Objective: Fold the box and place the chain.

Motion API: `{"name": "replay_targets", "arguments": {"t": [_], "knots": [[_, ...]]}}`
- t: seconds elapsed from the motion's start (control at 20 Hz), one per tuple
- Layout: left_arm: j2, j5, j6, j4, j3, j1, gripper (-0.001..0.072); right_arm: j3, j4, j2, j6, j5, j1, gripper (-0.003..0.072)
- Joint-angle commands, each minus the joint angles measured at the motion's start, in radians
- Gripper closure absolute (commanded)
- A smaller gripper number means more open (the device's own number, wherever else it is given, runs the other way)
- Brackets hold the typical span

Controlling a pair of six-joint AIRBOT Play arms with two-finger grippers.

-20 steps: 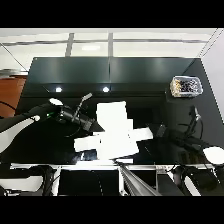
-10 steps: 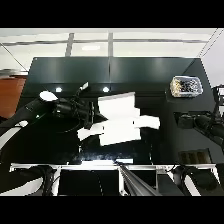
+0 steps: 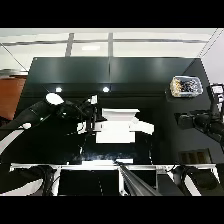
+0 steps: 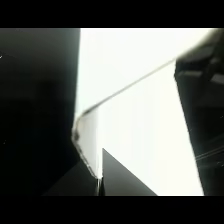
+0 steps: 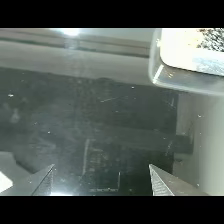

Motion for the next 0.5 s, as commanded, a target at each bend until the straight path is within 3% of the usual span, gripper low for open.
{"name": "replay_targets", "arguments": {"t": [0.0, 0.25, 0.45], "knots": [[-0.022, 0.046, 0.039, 0.083, 0.000, -0.005, 0.0682, 0.001, 0.002, -0.003, -0.027, 0.000, 0.043, -0.0016], [-0.022, 0.062, -0.106, 0.269, 0.001, -0.005, 0.0681, 0.001, 0.001, -0.003, -0.029, -0.021, 0.077, -0.0016], [-0.022, 0.063, -0.179, 0.338, 0.001, -0.005, 0.0681, 0.001, 0.002, -0.014, -0.029, -0.026, 0.077, -0.0016]]}}
